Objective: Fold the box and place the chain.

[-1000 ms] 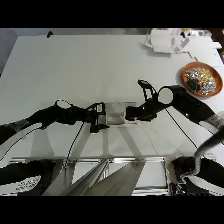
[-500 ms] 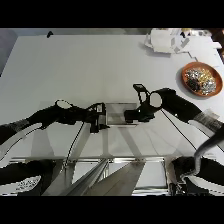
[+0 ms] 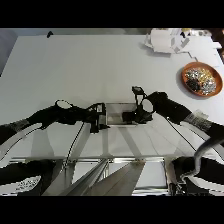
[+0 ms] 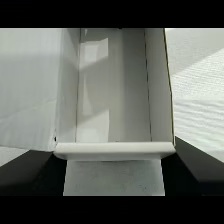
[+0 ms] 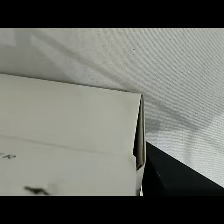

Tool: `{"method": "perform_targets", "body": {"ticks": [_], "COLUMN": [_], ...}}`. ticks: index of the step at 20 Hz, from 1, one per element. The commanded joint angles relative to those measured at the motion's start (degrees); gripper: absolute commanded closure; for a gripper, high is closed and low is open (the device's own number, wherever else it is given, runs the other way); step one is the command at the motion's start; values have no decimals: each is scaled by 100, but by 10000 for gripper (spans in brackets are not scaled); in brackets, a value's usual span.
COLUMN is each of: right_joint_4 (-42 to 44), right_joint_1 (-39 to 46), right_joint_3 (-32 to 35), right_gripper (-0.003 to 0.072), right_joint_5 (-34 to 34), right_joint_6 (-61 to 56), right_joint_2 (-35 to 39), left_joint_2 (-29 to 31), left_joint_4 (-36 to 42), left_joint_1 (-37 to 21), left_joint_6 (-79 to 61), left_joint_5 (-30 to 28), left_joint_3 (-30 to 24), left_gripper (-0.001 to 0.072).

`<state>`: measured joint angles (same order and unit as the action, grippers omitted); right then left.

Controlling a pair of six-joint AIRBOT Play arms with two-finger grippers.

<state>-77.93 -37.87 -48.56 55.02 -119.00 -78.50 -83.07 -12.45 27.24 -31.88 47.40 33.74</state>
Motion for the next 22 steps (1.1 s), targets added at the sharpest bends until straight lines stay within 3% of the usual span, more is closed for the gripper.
{"method": "perform_targets", "body": {"ticks": [1,6,7,8,9,12,13,14,21,22], "right_joint_4": [-369,-796,-846,-874,-894,-909,-909,-927,-1172,-1172], "right_joint_1": [-216,-472,-522,-573,-612,-647,-647,-647,-647,-647], "right_joint_3": [0,0,0,0,0,0,0,0,0,0], "right_gripper": [352,507,547,657,673,650,566,535,500,537], "right_joint_5": [-20,136,133,133,133,179,181,177,205,205], "right_joint_6": [-623,-1119,-1169,-1167,-1169,-1169,-1172,-1178,-1449,-1449], "right_joint_2": [-52,-85,-85,-85,-85,-85,-85,-85,-94,-96], "left_joint_2": [0,0,0,0,0,0,0,0,0,0], "left_joint_4": [-2,-2,-2,-2,-2,-2,-2,-2,-2,-2], "left_joint_1": [-2,-2,-2,-2,-2,-2,-2,-2,-2,-2], "left_joint_6": [0,0,0,0,0,0,0,0,0,0], "left_joint_5": [-4,-4,-4,-4,-4,-4,-4,-4,-4,-2], "left_joint_3": [4,2,2,2,4,2,2,2,2,2], "left_gripper": [500,500,500,500,500,500,500,500,500,500]}}
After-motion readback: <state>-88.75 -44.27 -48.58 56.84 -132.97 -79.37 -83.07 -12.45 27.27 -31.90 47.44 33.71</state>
